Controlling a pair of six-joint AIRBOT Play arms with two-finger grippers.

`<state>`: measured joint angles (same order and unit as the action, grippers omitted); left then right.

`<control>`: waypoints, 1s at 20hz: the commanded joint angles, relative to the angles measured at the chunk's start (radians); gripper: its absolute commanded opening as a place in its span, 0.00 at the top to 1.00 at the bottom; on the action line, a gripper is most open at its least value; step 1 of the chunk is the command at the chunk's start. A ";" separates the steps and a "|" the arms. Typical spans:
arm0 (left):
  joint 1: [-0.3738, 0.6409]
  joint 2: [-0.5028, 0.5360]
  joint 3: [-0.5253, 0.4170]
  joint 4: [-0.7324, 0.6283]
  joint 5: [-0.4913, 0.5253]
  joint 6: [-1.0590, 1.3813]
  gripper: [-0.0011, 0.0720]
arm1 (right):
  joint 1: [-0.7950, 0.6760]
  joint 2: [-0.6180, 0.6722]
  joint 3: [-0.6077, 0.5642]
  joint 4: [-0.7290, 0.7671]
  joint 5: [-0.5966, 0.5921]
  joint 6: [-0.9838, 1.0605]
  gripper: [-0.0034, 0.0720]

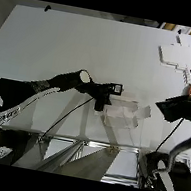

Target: Fold the box and place the chain.

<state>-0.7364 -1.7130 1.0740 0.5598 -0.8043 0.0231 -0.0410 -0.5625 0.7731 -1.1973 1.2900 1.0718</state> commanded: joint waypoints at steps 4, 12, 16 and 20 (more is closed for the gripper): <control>-0.001 -0.001 0.000 0.021 -0.012 0.002 0.98 | 0.000 -0.001 -0.001 0.000 0.000 -0.001 0.35; -0.001 0.010 0.000 0.058 -0.026 0.028 0.97 | 0.000 -0.001 -0.001 0.000 0.000 -0.001 0.35; 0.002 0.053 0.000 0.055 -0.023 0.058 0.83 | 0.000 -0.001 -0.001 0.000 0.000 -0.001 0.35; 0.002 0.058 0.000 0.051 -0.023 0.063 0.83 | 0.000 -0.001 -0.001 0.001 0.001 0.000 0.35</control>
